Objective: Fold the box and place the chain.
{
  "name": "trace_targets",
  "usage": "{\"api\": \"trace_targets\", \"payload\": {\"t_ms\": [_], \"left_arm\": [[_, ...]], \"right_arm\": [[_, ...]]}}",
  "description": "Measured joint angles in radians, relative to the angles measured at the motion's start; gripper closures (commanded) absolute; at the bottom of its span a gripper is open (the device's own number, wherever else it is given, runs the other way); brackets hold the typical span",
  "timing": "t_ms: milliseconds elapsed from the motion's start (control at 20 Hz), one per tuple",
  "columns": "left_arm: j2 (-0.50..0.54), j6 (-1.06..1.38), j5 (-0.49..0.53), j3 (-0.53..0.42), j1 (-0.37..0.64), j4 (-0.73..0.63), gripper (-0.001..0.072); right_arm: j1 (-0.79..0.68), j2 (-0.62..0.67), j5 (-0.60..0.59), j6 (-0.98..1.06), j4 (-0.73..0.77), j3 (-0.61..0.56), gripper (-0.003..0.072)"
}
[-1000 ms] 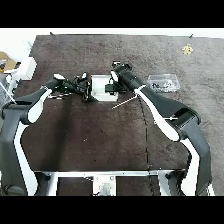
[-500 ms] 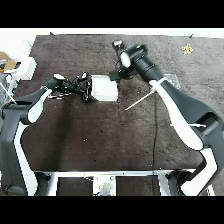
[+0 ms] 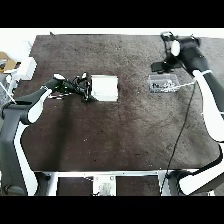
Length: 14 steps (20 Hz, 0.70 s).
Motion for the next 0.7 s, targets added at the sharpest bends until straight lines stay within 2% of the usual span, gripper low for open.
{"api": "trace_targets", "payload": {"t_ms": [250,700], "left_arm": [[0.000,0.000,0.000,0.000,0.000,0.000,0.0438],[0.000,0.000,0.000,0.000,0.000,0.000,0.0438]], "right_arm": [[-0.104,-0.020,-0.076,-0.079,0.169,-0.106,0.0432],[-0.101,-0.117,-0.116,-0.145,0.270,-0.134,0.0433]]}}
